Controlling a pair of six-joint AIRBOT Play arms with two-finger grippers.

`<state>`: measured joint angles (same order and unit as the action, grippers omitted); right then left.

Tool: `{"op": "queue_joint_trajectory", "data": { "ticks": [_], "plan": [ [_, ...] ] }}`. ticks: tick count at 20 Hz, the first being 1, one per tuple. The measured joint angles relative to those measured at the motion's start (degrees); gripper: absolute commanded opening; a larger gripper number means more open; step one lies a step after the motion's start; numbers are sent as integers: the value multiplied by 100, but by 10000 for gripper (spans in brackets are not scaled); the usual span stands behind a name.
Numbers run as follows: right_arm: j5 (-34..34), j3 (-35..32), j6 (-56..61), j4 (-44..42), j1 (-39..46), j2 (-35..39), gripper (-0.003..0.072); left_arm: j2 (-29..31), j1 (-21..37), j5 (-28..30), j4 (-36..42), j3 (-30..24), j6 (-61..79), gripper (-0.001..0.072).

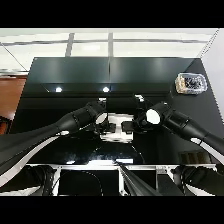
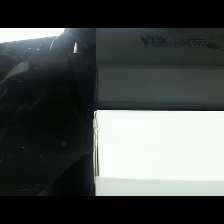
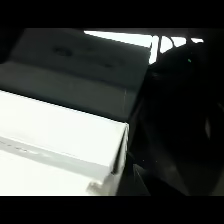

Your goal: Fold the box and place the chain.

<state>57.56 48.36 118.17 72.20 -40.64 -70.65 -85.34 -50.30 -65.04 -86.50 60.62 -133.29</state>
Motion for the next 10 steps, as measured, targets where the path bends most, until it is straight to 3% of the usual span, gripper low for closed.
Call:
{"op": "queue_joint_trajectory", "data": {
  "ticks": [10],
  "plan": [
    [-20, 94, 968, 459, -321, -317, 371, -2, 0, -2, 0, 0, 2, 27]
  ]
}}
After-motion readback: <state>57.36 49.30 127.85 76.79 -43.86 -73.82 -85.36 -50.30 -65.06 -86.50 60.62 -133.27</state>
